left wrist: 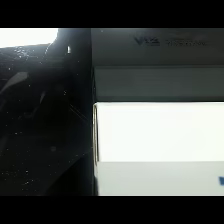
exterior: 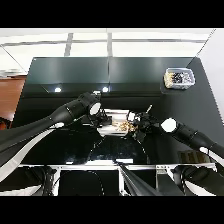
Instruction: Fold the box and place the chain.
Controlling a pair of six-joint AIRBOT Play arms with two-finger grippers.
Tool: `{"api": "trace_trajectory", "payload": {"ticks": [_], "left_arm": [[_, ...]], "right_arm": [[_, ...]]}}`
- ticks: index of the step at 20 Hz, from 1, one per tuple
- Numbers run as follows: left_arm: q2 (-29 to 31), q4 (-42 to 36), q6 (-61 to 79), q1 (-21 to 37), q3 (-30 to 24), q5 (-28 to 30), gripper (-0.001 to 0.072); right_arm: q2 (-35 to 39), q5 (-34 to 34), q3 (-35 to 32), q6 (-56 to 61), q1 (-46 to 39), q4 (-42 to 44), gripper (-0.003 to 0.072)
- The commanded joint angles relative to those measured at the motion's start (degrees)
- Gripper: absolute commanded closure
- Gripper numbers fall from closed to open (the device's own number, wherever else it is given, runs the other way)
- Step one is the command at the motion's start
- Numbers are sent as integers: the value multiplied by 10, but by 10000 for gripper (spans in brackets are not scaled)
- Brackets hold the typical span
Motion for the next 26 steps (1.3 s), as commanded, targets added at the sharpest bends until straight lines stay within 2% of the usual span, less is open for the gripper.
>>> {"api": "trace_trajectory", "payload": {"ticks": [1,8,10,11,12,13,17,21,26], "left_arm": [[0,0,0,0,0,0,679],[0,0,0,0,0,0,678],[0,0,0,0,0,1,678],[0,0,0,0,0,0,679],[0,0,0,0,0,0,678],[0,0,0,0,0,0,678],[0,0,0,0,0,-1,678],[0,0,0,0,0,0,678],[0,0,0,0,0,0,678]], "right_arm": [[-2,-8,0,-2,1,-4,-33],[-2,-13,0,-5,2,-3,-29],[-2,-14,0,-5,2,-3,233],[-2,-14,0,-4,2,-3,329],[-2,-14,0,-4,2,-3,541],[-2,-14,0,-4,2,-3,674],[8,-12,0,37,-1,-4,676],[61,8,4,116,-24,-6,676],[175,122,62,229,-70,-29,676]]}}
